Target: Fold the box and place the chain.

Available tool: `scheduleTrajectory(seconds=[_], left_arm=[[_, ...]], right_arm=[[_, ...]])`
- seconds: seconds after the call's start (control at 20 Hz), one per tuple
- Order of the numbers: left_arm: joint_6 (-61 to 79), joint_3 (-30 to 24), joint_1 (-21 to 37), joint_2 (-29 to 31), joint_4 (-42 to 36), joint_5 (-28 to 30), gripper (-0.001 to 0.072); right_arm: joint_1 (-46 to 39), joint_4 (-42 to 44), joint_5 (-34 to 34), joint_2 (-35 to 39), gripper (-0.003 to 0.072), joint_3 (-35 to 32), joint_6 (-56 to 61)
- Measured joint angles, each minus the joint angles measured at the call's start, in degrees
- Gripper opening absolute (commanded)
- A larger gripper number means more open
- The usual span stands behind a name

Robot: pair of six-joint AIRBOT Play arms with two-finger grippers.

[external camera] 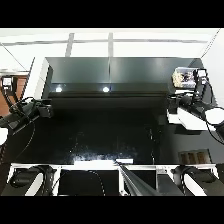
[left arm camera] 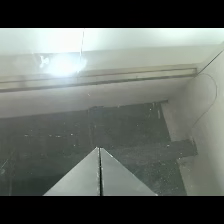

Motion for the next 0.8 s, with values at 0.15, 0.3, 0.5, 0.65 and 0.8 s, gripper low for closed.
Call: scheduleTrajectory(seconds=[0.15, 0.3, 0.5, 0.65, 0.8], left_arm=[[0.0, 0.0, 0.0, 0.0, -0.7, 0.3, 0.0031], [0.0, 0.0, 0.0, 0.0, -1.1, 0.8, 0.0031], [-0.1, 0.0, 0.0, -0.6, -1.5, 3.8, 0.0082], [-0.1, 0.0, 0.0, -2.1, -2.3, 7.8, 0.0711], [-0.3, 0.0, 0.0, -4.0, -3.3, 10.0, 0.0710]], right_arm=[[0.0, 0.0, -0.1, 0.0, 0.0019, 0.0, 0.0], [0.0, 0.9, -0.3, 0.0, 0.0018, 0.0, 0.0], [-0.3, 3.5, -5.5, -0.6, 0.0256, 0.0, 0.0], [-4.2, 3.8, -13.4, -2.6, 0.0720, 0.6, 0.0], [-12.4, 2.0, -14.4, -7.0, 0.0720, 4.0, 0.0]])
